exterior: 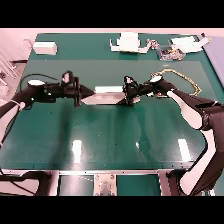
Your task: Fold the box and place the chain.
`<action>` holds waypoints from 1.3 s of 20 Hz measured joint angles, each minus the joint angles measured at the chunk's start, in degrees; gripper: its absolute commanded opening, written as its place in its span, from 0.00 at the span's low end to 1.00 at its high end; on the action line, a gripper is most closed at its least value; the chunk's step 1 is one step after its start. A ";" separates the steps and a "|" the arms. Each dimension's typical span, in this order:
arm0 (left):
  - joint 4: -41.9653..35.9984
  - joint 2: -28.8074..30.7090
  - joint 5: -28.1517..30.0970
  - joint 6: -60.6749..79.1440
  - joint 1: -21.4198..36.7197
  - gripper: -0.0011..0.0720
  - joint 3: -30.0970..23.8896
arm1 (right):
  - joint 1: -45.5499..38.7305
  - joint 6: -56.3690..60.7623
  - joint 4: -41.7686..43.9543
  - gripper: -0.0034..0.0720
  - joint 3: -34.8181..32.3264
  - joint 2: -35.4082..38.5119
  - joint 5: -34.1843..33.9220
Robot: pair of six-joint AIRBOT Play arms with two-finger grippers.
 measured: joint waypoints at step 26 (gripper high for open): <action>-12.72 -12.13 8.39 0.92 -2.27 0.04 9.73 | 0.00 0.00 0.07 0.83 0.00 0.00 0.00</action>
